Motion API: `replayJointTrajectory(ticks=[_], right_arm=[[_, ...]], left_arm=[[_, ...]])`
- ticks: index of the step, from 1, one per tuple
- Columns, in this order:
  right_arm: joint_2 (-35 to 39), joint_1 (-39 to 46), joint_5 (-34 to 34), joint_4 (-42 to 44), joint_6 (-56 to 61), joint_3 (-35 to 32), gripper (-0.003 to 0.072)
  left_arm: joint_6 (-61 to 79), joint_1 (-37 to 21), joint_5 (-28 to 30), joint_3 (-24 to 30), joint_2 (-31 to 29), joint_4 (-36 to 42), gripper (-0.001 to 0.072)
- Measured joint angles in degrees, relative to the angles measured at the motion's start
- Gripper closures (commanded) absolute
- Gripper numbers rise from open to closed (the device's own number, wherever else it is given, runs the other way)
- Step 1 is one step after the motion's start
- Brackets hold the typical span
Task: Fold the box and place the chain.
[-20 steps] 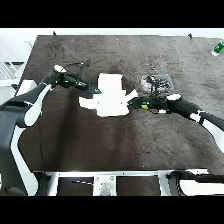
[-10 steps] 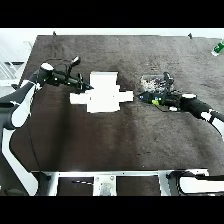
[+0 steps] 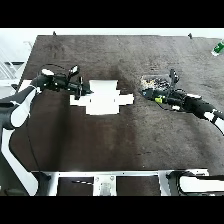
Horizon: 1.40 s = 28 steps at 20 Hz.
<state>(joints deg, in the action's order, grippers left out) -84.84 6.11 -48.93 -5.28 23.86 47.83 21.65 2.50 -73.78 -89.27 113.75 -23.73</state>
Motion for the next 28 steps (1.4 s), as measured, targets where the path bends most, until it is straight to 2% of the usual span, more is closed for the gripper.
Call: replayJointTrajectory(ticks=[10, 12, 14, 20, 22, 25, 28], right_arm=[[0.0, -0.1, -0.8, 0.3, -1.6, 0.0, 0.0368], [0.0, -0.3, -1.4, 0.4, -3.2, 0.0, 0.0243], [0.0, -1.1, -1.8, 0.4, -5.8, 0.0, 0.0241], [0.0, -4.9, -3.2, 0.4, -17.5, 0.0, 0.0241], [0.0, -6.3, -4.5, 0.4, -22.6, 0.0, 0.0190], [0.0, -9.1, -6.1, 0.4, -31.6, 0.0, 0.0179], [0.0, -12.6, -6.2, -0.3, -40.8, 0.3, 0.0137]], left_arm=[[6.2, -0.1, 2.8, 0.2, 3.2, 3.5, 0.0690], [6.5, -0.1, 3.5, 0.2, 3.4, 3.4, 0.0690], [6.6, -0.1, 3.8, 0.2, 3.5, 3.4, 0.0690], [6.8, -0.1, 3.7, 0.2, 4.2, 3.4, 0.0688], [6.9, -0.1, 3.7, 0.2, 4.3, 3.4, 0.0687], [6.9, -0.1, 3.7, 0.2, 4.3, 3.4, 0.0686], [6.9, -0.1, 3.8, 0.2, 4.3, 3.4, 0.0685]])
